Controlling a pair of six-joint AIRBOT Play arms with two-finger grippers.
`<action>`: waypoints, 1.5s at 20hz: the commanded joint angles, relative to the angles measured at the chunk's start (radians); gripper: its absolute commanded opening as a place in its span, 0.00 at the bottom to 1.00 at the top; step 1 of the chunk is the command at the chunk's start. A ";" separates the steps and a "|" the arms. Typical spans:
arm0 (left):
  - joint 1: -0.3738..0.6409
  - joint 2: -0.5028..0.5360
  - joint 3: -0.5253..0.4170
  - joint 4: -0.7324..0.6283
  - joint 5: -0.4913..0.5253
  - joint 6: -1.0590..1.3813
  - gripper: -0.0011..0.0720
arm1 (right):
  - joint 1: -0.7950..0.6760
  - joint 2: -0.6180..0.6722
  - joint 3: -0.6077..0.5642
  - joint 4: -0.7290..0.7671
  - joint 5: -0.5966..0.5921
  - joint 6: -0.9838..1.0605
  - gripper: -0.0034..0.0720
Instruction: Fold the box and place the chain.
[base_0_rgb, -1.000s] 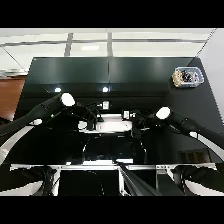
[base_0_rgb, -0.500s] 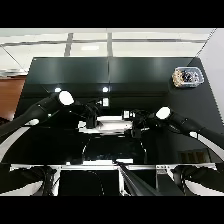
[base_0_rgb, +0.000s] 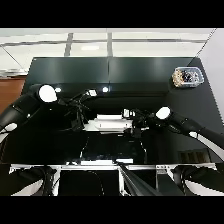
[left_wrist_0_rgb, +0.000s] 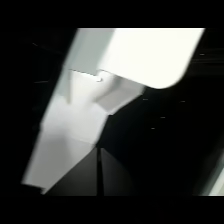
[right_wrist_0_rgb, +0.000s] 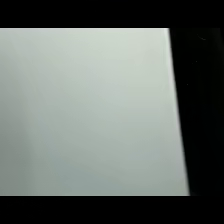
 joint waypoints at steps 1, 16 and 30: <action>-0.002 0.010 -0.057 -0.353 -0.014 -0.042 0.05 | 0.000 0.000 0.001 -0.007 0.011 -0.006 0.36; -0.047 -0.200 -0.126 -0.497 0.507 0.061 0.05 | 0.000 0.000 0.001 -0.005 0.008 -0.005 0.36; 0.137 0.158 -0.153 -0.317 0.193 0.171 0.05 | 0.000 0.000 0.001 -0.005 0.008 -0.005 0.36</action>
